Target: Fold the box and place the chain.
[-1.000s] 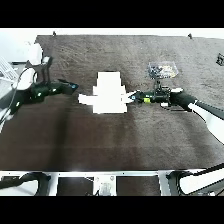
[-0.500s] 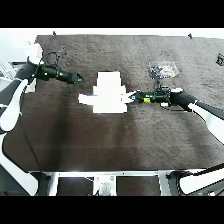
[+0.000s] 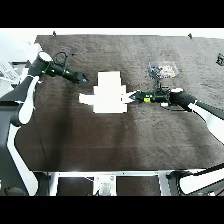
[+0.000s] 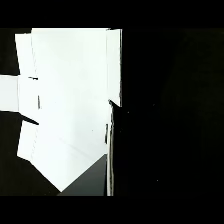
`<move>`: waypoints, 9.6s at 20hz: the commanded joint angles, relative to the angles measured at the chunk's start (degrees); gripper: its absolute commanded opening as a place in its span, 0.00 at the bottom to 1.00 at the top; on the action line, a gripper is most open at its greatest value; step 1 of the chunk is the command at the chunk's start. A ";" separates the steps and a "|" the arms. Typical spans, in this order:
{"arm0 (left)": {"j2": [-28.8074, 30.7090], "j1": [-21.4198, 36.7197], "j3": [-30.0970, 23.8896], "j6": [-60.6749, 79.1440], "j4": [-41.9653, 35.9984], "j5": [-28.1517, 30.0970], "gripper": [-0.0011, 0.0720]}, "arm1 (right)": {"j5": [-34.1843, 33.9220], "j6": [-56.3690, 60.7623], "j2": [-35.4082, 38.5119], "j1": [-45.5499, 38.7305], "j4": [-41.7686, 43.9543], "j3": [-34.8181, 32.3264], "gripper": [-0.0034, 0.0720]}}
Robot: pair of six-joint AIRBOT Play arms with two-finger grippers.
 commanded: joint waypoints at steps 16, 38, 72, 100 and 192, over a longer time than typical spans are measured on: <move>-6.36 -3.52 1.75 3.26 -6.67 1.51 0.63 | 0.02 -0.07 -0.04 0.07 -0.20 0.07 0.06; -8.96 -5.88 1.81 5.84 -12.70 1.97 0.49 | 0.11 -0.44 -0.04 0.07 -0.98 0.04 0.06; -8.33 -5.88 -7.45 59.34 -28.00 -2.67 0.04 | 3.06 -1.97 3.30 -13.16 -0.59 -0.09 0.38; -8.26 -8.00 -11.28 71.80 -24.83 4.68 0.04 | 20.04 -12.39 3.32 -13.16 12.63 -0.17 0.32; -8.26 -7.96 -11.26 76.26 -27.08 2.16 0.05 | -8.26 -69.44 6.45 3.87 -6.43 -2.10 0.86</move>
